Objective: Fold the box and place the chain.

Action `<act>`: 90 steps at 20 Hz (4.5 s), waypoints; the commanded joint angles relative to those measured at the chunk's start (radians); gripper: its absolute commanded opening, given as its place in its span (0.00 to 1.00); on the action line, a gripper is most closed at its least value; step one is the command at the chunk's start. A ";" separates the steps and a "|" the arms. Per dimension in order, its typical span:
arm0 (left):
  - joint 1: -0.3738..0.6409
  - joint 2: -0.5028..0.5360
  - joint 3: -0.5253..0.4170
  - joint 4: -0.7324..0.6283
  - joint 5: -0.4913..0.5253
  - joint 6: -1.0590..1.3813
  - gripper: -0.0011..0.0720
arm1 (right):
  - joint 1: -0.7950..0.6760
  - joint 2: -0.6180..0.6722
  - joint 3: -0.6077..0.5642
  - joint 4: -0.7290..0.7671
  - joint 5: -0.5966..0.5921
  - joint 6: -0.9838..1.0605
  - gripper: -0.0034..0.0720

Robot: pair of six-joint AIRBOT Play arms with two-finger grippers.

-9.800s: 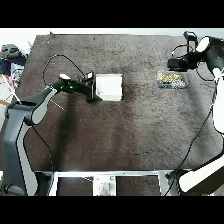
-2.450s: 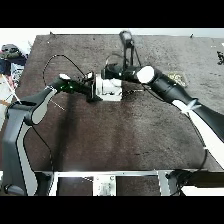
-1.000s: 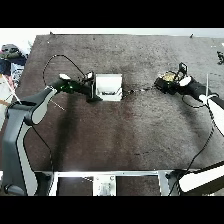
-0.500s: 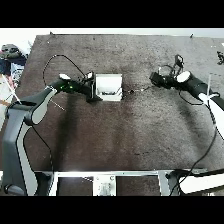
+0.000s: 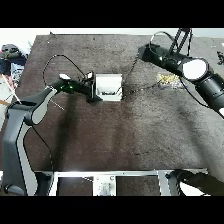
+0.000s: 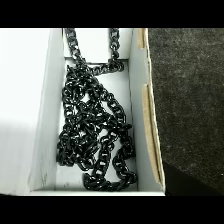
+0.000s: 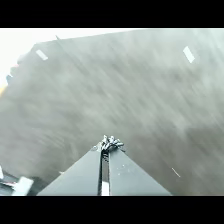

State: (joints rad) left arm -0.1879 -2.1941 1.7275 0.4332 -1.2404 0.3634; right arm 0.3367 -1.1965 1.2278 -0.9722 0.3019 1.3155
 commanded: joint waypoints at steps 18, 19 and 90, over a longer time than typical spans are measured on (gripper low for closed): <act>0.000 0.000 0.000 0.000 0.000 0.000 0.66 | 0.146 -0.310 0.046 -0.145 0.082 -0.009 0.73; 0.000 0.000 0.000 0.000 -0.001 0.000 0.66 | 0.118 -0.309 0.038 -0.164 0.090 0.003 0.73; 0.000 0.000 0.000 0.000 -0.001 0.000 0.66 | 0.108 -0.315 0.050 -0.272 -0.045 0.090 0.27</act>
State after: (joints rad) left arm -0.1875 -2.1941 1.7275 0.4328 -1.2419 0.3634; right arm 0.4835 -1.4998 1.2770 -1.1534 0.2787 1.4078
